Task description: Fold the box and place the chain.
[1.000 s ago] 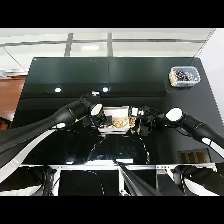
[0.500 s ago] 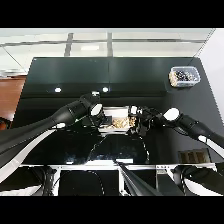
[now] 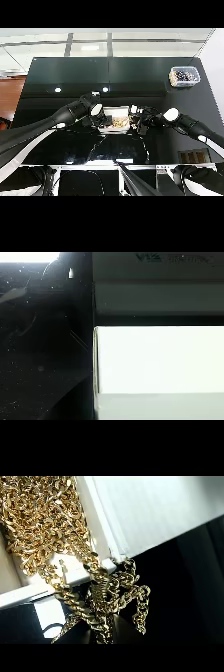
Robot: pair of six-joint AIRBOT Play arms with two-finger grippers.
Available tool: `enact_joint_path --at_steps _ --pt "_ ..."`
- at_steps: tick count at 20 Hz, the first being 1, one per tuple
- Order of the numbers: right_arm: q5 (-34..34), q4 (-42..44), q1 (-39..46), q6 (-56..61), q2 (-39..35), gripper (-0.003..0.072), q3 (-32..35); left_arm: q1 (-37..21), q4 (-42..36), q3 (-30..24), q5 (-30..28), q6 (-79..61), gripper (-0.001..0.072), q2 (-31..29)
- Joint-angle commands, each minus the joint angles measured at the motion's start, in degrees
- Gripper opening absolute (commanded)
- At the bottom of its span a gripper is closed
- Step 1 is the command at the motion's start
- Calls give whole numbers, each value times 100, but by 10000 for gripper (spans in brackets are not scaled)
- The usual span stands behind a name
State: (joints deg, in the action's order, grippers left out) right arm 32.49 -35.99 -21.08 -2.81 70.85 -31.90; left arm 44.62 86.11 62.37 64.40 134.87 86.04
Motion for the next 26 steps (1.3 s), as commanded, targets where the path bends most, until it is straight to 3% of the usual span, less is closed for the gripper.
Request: enact_joint_path --at_steps 1,5,9,16,21,26 --pt "48 -15 68 605 -61 7 -59 -9 28 2 -59 -4 33 -2" --pt "306 -173 459 1952 -734 8 -162 -17 17 2 -66 -7 33 -2" --pt "1631 -210 1069 2861 -1665 8 -461 -20 22 2 94 -7 33 -2" --pt "3296 20 1357 4649 -2218 8 -2201 -17 22 2 74 -7 32 -2" --pt "3410 1493 1357 5060 -2218 9 -3047 -17 20 2 57 -4 33 -2" --pt "3394 1993 1270 5058 -2216 9 -3563 -17 20 2 57 -4 33 -2"
